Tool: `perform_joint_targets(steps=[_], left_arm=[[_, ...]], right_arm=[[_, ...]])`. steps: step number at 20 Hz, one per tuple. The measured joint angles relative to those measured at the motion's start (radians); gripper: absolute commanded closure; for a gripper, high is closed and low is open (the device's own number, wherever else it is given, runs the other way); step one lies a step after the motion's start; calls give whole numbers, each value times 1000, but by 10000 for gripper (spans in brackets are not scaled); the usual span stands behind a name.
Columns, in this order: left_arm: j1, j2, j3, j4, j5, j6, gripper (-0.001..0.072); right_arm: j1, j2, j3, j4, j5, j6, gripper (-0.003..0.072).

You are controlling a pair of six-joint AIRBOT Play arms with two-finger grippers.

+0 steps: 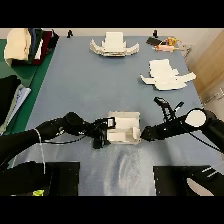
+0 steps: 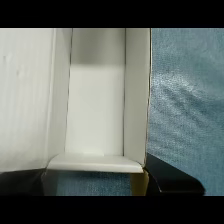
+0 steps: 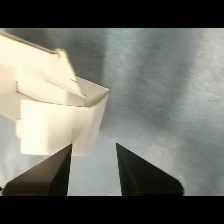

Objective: Fold the box.

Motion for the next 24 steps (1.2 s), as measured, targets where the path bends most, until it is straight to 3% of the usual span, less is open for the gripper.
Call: perform_joint_targets(steps=[6,10,14,19,23,24], left_arm=[[0,0,0,0,0,0,298],[0,0,0,0,0,0,298],[0,0,0,0,0,0,298],[0,0,0,0,0,0,299],[0,0,0,0,0,0,298],[0,0,0,0,0,0,298]], right_arm=[[11,-41,0,58,-40,-43,247],[92,-116,25,42,-85,-1,274],[246,-193,113,-164,-97,243,281],[443,-328,263,-483,16,627,281],[518,-431,334,-589,74,801,283],[528,-450,343,-603,84,832,328]])
